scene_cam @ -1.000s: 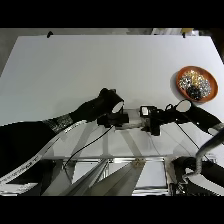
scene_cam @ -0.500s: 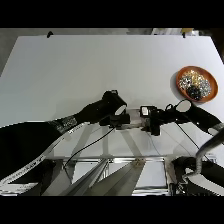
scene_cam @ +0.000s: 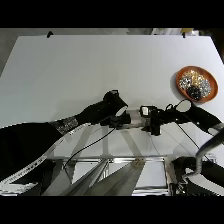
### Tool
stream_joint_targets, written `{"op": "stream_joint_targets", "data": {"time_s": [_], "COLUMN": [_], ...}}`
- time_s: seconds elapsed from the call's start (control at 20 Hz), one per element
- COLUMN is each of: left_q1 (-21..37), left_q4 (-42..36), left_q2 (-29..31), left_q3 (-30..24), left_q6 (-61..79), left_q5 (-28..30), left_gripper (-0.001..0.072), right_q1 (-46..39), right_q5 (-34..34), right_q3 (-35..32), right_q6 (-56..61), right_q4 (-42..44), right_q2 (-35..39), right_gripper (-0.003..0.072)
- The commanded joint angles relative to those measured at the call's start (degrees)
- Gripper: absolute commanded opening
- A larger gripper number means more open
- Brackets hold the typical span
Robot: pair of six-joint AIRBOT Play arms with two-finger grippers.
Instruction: Fold the box and place the chain.
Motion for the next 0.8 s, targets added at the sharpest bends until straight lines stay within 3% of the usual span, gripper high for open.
{"op": "stream_joint_targets", "data": {"time_s": [0.0, 0.05, 0.15, 0.3, 0.4, 0.5, 0.55, 0.75], "left_q1": [0.0, 0.0, 0.0, 0.0, 0.1, 0.7, 1.0, 2.7], "left_q4": [0.8, 0.8, 0.8, 0.7, 0.7, 0.6, 0.6, 0.6], "left_q2": [0.0, 0.0, 0.0, 0.2, 0.9, 2.5, 3.5, 8.3], "left_q3": [0.1, 0.0, 0.1, 0.1, 0.1, 0.1, 0.1, 0.1], "left_q6": [0.2, 0.2, 0.3, 1.5, 3.3, 5.1, 6.1, 13.4], "left_q5": [0.0, 0.0, 0.0, 0.0, -0.6, -0.7, -0.7, -1.7], "left_gripper": [0.0113, 0.0109, 0.0005, 0.0005, 0.0092, 0.0282, 0.0333, 0.0335], "right_q1": [0.0, 0.0, 0.0, 0.0, 0.0, 0.0, 0.0, 0.0], "right_q5": [0.0, 0.0, 0.0, 0.0, 0.0, 0.0, 0.0, 0.0], "right_q3": [0.0, 0.0, 0.0, 0.0, 0.0, 0.0, 0.0, 0.0], "right_q6": [0.0, 0.0, 0.0, 0.0, 0.0, 0.0, 0.0, 0.0], "right_q4": [0.0, 0.1, 0.1, 0.0, 0.1, 0.1, 0.0, 0.0], "right_q2": [0.0, 0.0, 0.0, 0.0, 0.0, 0.0, 0.0, 0.0], "right_gripper": [0.0317, 0.0317, 0.0317, 0.0317, 0.0317, 0.0317, 0.0317, 0.0317]}}
